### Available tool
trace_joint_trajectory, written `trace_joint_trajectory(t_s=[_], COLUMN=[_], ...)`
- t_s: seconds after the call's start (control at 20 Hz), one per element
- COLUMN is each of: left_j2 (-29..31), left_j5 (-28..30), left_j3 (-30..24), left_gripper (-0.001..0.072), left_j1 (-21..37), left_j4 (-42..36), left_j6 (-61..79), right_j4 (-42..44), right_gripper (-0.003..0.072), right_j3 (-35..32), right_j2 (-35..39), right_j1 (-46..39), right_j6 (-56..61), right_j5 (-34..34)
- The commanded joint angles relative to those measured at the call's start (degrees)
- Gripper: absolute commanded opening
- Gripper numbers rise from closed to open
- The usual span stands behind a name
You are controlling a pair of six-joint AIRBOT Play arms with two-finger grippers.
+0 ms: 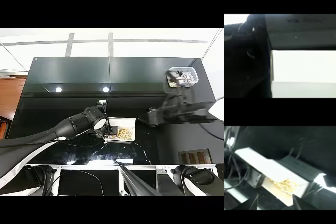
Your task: Fold the box and place the chain.
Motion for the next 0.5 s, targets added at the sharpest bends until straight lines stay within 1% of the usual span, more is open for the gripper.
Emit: trace_joint_trajectory(t_s=[0.0, 0.05, 0.15, 0.25, 0.45], left_j2=[0.17, 0.37, 1.57, 4.55, 12.55], left_j5=[-1.88, -2.80, -4.83, -5.44, -12.28], left_j3=[1.57, 2.43, 4.04, 4.20, 3.28], left_gripper=[0.0346, 0.0386, 0.0387, 0.0387, 0.0388], left_j1=[0.02, 0.02, 0.02, 0.04, 0.31], left_j4=[0.20, 0.57, 2.25, 3.19, 5.66], left_j6=[0.00, 0.09, 0.35, 4.87, 19.34], right_j4=[-1.90, -1.90, -1.90, -1.88, -1.90], right_gripper=[0.0491, 0.0491, 0.0491, 0.0491, 0.0492], right_j3=[0.37, 0.37, 0.37, 0.37, 0.33], right_j2=[5.01, 5.62, 5.97, 5.97, 5.97], right_j1=[-8.79, -10.23, -11.74, -11.80, -11.80], right_j6=[-0.20, -0.48, -0.46, -0.44, 0.55], right_j5=[6.12, 7.19, 7.93, 7.39, 6.58])
